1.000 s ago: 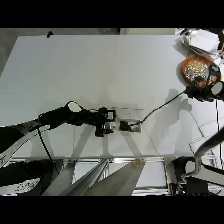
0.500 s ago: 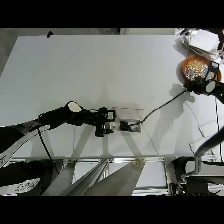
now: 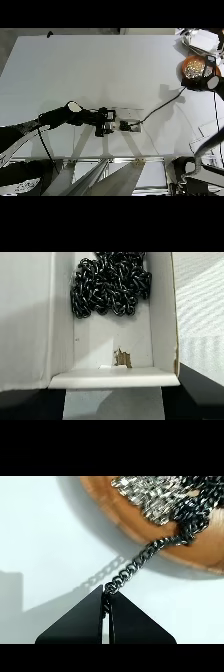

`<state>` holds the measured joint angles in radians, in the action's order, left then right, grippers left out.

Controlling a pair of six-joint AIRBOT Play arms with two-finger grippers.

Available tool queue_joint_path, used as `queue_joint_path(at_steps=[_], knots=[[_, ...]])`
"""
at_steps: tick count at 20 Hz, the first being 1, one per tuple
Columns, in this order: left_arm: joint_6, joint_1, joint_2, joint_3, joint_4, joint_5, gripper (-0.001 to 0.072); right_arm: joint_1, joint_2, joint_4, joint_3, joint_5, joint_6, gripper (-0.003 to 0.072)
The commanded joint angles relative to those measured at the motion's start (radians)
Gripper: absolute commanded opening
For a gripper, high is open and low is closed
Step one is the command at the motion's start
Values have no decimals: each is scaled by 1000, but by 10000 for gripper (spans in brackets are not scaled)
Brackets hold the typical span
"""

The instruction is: Fold the box and place the chain.

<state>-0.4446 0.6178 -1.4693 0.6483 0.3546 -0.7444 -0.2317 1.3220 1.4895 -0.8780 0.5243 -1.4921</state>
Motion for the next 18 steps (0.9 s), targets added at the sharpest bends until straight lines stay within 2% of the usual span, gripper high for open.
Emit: queue_joint_path(at_steps=[1,4,9,14,18], knots=[[0,0,0,0,0,0,210,72,-217,-10,-1,262,54,16],[0,1,0,0,0,0,210,151,-426,-37,-1,464,55,16],[0,1,0,0,0,-1,210,277,-697,-192,-1,681,54,16],[0,1,0,0,0,0,210,375,-849,-416,-1,749,54,17],[0,1,0,0,0,0,210,468,-863,-547,-1,728,54,17]])
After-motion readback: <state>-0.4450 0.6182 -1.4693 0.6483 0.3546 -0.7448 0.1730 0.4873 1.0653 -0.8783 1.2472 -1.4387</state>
